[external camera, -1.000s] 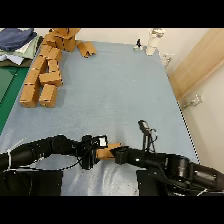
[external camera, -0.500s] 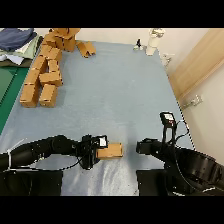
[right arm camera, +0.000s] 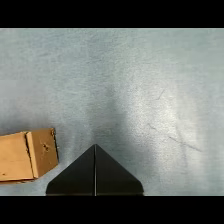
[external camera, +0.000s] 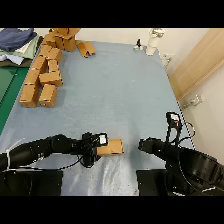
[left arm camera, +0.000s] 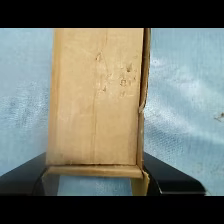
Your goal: Fold the box.
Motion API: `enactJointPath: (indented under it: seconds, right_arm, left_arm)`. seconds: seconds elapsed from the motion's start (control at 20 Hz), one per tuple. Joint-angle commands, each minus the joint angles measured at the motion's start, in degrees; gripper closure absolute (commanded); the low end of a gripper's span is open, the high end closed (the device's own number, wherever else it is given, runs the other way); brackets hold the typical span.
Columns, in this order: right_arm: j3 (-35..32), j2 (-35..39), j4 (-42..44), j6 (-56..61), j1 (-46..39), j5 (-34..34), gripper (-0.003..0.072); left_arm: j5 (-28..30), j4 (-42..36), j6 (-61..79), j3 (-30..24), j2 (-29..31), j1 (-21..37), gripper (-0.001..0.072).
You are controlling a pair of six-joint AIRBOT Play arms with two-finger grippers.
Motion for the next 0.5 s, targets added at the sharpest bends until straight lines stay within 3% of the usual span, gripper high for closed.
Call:
enactJointPath:
  seconds: [0.0, 0.1, 0.2, 0.45]
  right_arm:
    - [0.1, 0.0, -0.8, 1.3, 0.0, -0.2, 0.0684]
    - [0.1, 0.0, -1.3, 1.3, 0.0, -0.2, 0.0684]
    - [0.1, 0.0, -1.8, 1.2, 0.0, -0.2, 0.0684]
    - [0.1, 0.0, -3.0, 1.2, 0.0, -0.2, 0.0684]
  left_arm:
    - [0.4, 0.7, -4.3, 0.8, 2.6, 1.5, 0.0250]
    - [0.3, 3.6, -11.6, 0.8, 5.6, 5.6, 0.0250]
    - [-1.9, 11.9, -23.6, 0.8, 8.7, 12.7, 0.0250]
    - [-20.1, 40.8, -50.4, 0.8, 14.1, 37.4, 0.0250]
